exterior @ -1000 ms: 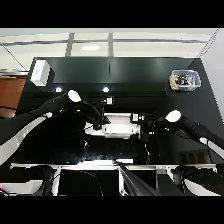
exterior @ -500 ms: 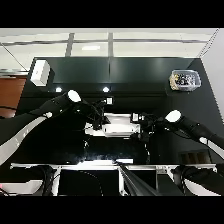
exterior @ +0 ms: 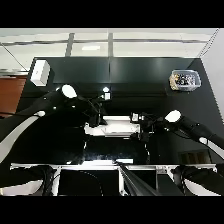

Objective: Fold the box and place the chain.

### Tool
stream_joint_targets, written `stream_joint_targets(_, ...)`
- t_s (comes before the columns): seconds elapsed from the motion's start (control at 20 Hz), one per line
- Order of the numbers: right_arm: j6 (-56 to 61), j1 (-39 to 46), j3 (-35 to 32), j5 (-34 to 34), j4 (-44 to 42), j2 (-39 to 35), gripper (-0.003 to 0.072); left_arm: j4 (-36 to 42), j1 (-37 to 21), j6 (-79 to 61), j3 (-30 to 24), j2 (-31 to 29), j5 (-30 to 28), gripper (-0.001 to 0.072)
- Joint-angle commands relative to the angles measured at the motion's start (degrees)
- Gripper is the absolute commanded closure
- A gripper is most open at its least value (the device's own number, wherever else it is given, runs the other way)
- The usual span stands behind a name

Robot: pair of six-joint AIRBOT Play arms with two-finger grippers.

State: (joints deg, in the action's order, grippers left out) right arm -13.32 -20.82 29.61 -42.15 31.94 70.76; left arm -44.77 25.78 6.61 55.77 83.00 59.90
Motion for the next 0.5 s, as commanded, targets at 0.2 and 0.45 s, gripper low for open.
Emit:
stream_joint_targets(0.2, 0.0, 0.0, -0.04, -0.04, 0.02, 0.0, 0.0247, -20.76, -3.89, 33.99, 0.52, -10.75, 20.63, 0.0683)
stream_joint_targets(0.45, 0.0, 0.0, -0.04, -0.04, 0.02, 0.0, 0.0247, 1.64, -0.31, 41.51, -4.11, -10.93, 19.34, 0.0682)
